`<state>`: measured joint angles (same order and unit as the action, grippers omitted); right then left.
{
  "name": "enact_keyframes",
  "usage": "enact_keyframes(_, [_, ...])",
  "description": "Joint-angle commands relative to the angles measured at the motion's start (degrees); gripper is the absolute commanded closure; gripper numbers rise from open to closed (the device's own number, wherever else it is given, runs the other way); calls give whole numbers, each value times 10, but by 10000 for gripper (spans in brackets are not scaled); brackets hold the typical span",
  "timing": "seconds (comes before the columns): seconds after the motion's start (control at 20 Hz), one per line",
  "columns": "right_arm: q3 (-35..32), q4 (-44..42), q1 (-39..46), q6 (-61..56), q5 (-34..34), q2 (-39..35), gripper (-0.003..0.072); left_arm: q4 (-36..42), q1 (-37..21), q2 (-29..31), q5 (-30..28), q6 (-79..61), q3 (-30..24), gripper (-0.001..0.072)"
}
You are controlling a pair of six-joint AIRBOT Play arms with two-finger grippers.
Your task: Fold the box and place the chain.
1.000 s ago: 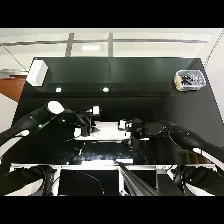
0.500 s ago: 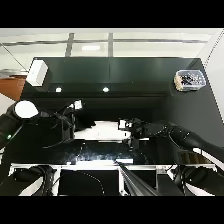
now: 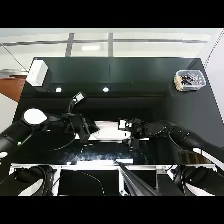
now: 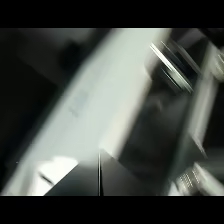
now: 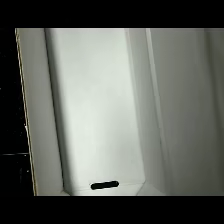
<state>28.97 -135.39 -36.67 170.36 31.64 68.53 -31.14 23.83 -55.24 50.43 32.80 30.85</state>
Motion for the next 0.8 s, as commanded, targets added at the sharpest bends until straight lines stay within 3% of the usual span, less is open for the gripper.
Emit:
enact_keyframes(0.0, [0,0,0,0,0,0,296,54,35,-38,-154,2,-7,680])
enact_keyframes(0.35, [0,0,0,0,1,1,296,57,41,-80,-208,0,-6,680])
enact_keyframes(0.6, [0,0,0,0,1,0,296,56,41,-113,-173,-2,-6,679])
enact_keyframes(0.75, [0,0,0,0,1,0,297,-2,13,-102,-147,-28,17,678])
